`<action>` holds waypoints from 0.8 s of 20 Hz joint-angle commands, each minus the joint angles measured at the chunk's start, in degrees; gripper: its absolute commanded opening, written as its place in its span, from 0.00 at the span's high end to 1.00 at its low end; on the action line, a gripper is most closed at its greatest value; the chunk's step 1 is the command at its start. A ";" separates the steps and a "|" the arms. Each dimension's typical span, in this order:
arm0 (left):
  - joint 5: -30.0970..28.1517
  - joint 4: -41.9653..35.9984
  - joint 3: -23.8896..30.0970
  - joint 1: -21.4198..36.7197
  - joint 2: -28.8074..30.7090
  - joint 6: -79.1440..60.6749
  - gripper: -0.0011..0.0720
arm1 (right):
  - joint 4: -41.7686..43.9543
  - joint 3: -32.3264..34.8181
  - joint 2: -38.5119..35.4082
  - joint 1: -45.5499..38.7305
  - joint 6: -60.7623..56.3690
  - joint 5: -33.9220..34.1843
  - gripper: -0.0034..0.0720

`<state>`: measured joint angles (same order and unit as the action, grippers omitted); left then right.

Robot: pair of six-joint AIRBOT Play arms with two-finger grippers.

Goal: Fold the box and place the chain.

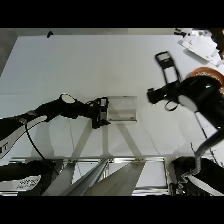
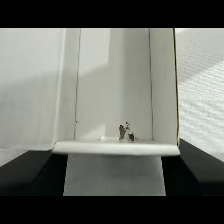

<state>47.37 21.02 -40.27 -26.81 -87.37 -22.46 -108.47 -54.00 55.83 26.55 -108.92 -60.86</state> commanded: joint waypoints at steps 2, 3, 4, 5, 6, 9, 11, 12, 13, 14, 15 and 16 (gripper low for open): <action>0.00 0.02 0.00 0.02 -0.04 0.00 0.63 | -1.88 -0.04 -0.39 -23.30 8.68 9.77 0.10; 0.02 0.02 0.00 0.02 -0.04 0.00 0.63 | -1.90 -0.04 0.61 -28.30 9.81 13.53 0.10; 0.00 0.02 0.00 0.02 -0.04 0.00 0.63 | -1.64 -0.04 1.97 -33.35 10.56 17.16 0.10; 0.00 0.02 0.00 0.02 -0.04 0.00 0.63 | -0.90 -0.04 3.76 -37.90 11.10 19.58 0.10; 0.02 0.02 0.00 0.02 -0.04 0.00 0.63 | 0.63 -0.04 5.95 -41.70 13.07 21.22 0.10; 0.02 0.02 0.00 0.02 -0.04 0.00 0.63 | 5.95 -0.07 14.38 -49.68 18.36 29.86 0.43; 0.00 0.02 0.00 0.02 -0.04 0.00 0.63 | 8.28 -0.09 19.54 -51.32 21.29 31.87 0.42; 0.00 0.02 0.00 0.02 -0.04 0.00 0.63 | 8.28 -0.11 21.90 -51.32 22.29 32.09 0.42; 0.04 0.02 0.00 0.00 -0.02 0.00 0.63 | 8.37 -0.11 24.33 -51.30 22.95 32.33 0.40; 0.00 0.02 0.00 0.02 -0.04 0.00 0.63 | 8.50 -0.11 26.25 -51.30 23.54 32.68 0.39; 0.00 0.02 0.00 0.02 -0.04 0.00 0.63 | 8.37 -0.11 27.87 -51.32 24.02 32.89 0.39; 0.00 0.02 0.00 0.02 -0.04 0.00 0.63 | 8.22 -0.11 28.98 -51.32 24.02 33.00 0.39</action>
<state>47.40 21.02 -40.27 -26.81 -87.37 -22.44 -101.27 -54.04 79.92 -23.64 -87.22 -30.17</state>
